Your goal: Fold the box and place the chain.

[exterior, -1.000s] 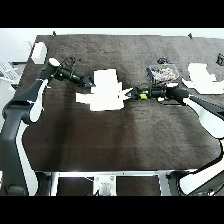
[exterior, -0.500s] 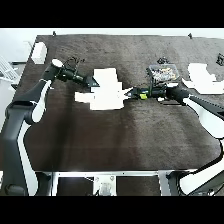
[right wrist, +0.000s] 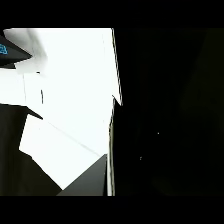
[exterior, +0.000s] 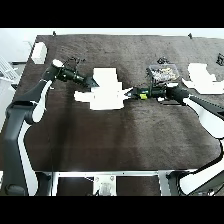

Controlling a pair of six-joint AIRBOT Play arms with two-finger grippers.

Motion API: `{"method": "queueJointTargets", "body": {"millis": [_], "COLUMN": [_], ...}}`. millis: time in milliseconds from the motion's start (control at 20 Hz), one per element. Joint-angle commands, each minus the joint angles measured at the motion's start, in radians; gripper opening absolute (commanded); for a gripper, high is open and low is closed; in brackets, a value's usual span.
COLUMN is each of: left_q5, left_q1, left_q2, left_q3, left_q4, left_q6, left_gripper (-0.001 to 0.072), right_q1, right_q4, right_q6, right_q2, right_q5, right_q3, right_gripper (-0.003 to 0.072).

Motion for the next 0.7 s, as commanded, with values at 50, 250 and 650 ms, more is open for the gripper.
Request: {"method": "queueJointTargets", "body": {"millis": [50, 250, 650], "left_q5": [0.003, 0.011, -0.02], "left_q1": [0.0, 0.0, 0.0], "left_q2": [0.0, -0.003, -0.004], "left_q3": [-0.009, -0.05, -0.05], "left_q4": [-0.006, -0.031, -0.111], "left_q6": [0.037, 0.086, 0.332], "left_gripper": [0.0189, 0.0189, 0.0021], "right_q1": [-0.003, -0.005, -0.023], "right_q4": [-0.011, -0.019, -0.015], "right_q6": [0.0, -0.001, -0.027], "right_q2": [0.0, 0.0, 0.008], "right_q5": [0.001, 0.001, 0.006], "right_q3": [-0.008, -0.011, -0.011], "right_gripper": [0.0009, 0.001, 0.0288]}}
